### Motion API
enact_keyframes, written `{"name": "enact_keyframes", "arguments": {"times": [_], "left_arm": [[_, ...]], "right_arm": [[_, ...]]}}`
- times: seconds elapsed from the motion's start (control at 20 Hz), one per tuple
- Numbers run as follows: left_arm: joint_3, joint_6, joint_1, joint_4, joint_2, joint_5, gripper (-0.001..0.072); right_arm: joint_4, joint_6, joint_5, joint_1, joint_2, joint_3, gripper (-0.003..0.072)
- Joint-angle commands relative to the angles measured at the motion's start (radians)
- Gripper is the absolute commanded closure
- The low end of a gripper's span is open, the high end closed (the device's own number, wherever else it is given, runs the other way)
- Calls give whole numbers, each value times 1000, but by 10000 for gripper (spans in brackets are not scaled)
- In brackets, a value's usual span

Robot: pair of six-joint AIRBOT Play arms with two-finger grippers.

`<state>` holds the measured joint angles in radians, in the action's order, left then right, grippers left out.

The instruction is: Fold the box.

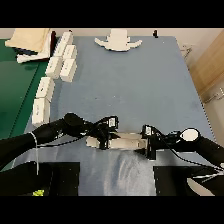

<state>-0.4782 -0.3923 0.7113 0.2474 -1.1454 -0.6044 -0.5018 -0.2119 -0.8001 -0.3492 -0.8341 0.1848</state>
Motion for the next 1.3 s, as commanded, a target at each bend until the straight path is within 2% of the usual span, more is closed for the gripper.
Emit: {"name": "enact_keyframes", "arguments": {"times": [0.0, 0.9, 0.95, 1.0, 1.25], "left_arm": [[-1, 0, 0, 0, 0, 2, 695], [-1, 0, 0, 0, 0, 2, 695], [-1, 0, 0, 0, 0, 2, 696], [-1, 0, 0, 0, 0, 2, 695], [-1, 0, 0, 0, 0, 2, 695]], "right_arm": [[-26, -10, -3, 0, -2, -2, 109], [-18, -6, 53, 0, -23, -1, 109], [-18, -6, 53, 0, -23, -1, 130], [-18, -6, 53, 0, -23, -1, 201], [-16, -6, 53, 0, -23, -1, 185]]}}
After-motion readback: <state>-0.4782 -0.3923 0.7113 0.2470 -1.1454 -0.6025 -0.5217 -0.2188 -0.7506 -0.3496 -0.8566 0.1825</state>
